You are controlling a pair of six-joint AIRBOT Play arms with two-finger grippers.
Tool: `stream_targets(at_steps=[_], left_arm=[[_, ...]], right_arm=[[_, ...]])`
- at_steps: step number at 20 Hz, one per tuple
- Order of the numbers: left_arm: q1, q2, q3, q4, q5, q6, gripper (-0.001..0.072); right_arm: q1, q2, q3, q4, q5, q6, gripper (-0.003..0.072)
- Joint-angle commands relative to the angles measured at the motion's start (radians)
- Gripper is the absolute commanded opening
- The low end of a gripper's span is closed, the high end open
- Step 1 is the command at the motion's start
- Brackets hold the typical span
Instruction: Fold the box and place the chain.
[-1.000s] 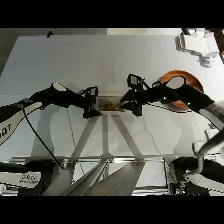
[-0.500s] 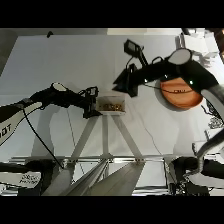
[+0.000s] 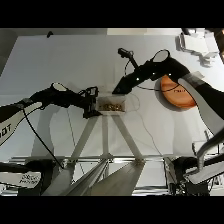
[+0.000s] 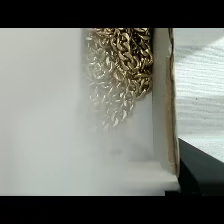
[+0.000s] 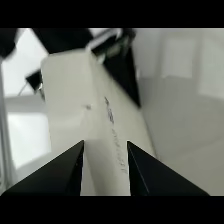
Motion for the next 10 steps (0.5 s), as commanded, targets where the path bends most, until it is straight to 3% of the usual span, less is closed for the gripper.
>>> stream_targets(at_steps=[1, 5, 10], left_arm=[[0.0, 0.0, 0.0, 0.0, 0.0, 0.0, 0.0143], [0.0, 0.0, 0.0, 0.0, 0.0, 0.0, 0.0143], [0.0, 0.0, 0.0, 0.0, 0.0, 0.0, 0.0143]], right_arm=[[0.0, -0.028, 0.005, -0.038, 0.09, -0.002, 0.0292], [0.028, -0.002, -0.028, -0.093, 0.06, -0.095, 0.0298], [0.076, 0.177, -0.236, -0.109, -0.226, -0.265, 0.0299]])
